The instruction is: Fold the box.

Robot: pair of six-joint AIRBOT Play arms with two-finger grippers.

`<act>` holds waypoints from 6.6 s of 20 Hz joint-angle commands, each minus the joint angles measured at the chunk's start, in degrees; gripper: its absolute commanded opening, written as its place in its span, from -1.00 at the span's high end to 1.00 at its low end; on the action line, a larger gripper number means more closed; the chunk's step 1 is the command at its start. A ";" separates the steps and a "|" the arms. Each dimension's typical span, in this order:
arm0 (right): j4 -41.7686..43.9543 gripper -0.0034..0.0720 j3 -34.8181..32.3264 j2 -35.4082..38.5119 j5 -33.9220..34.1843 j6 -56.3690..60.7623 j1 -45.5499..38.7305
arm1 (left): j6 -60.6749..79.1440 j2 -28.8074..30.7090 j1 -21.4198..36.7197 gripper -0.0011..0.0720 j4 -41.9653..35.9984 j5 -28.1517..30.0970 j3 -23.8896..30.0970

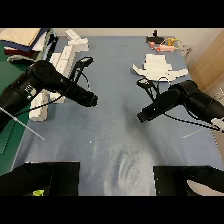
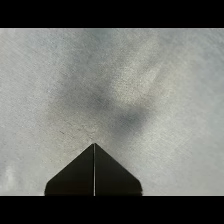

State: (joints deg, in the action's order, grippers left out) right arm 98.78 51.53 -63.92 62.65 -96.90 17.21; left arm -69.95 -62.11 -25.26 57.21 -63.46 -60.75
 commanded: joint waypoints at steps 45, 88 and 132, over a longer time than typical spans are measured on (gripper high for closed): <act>18.75 -0.16 64.26 -58.84 -17.03 7.26 -51.10 | 0.02 -0.04 -0.02 0.94 0.00 0.00 -0.07; 32.79 0.92 -26.25 18.53 -4.02 -2.36 -30.62 | 0.02 -0.04 -0.02 0.94 0.00 0.00 -0.07; 42.95 0.91 -38.38 26.47 -7.78 -16.94 -17.81 | 1.79 -0.04 9.88 0.93 -4.39 -8.48 4.55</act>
State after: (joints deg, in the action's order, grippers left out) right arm 141.86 16.49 -45.84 59.42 -117.75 -2.44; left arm -69.63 -62.11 -16.47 53.21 -70.65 -57.36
